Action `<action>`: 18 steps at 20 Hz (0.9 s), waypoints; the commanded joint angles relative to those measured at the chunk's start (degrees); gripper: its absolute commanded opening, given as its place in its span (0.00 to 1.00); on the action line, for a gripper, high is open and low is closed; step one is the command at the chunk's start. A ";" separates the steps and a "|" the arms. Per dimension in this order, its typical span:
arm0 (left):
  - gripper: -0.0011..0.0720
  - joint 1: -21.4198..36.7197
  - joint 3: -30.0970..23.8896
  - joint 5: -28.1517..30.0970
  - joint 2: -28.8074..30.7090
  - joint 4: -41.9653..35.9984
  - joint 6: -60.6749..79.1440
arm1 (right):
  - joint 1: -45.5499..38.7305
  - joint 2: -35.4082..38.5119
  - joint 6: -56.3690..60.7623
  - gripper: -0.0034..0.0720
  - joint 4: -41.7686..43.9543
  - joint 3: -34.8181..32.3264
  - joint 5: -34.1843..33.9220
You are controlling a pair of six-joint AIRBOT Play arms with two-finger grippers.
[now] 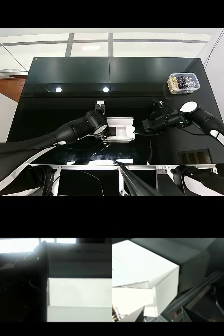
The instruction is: Fold the box and place the chain.
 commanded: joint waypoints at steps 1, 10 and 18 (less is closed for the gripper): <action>0.06 -0.04 0.02 0.00 0.00 0.00 0.00 | 3.96 0.00 3.89 0.68 -0.09 1.22 -3.67; 0.06 -0.04 0.02 0.00 0.00 0.00 0.00 | 21.64 0.00 30.64 0.68 -23.39 9.73 -13.14; 0.06 -0.04 0.02 0.00 0.00 0.00 0.00 | 30.42 0.00 45.07 0.67 -37.99 11.85 -14.27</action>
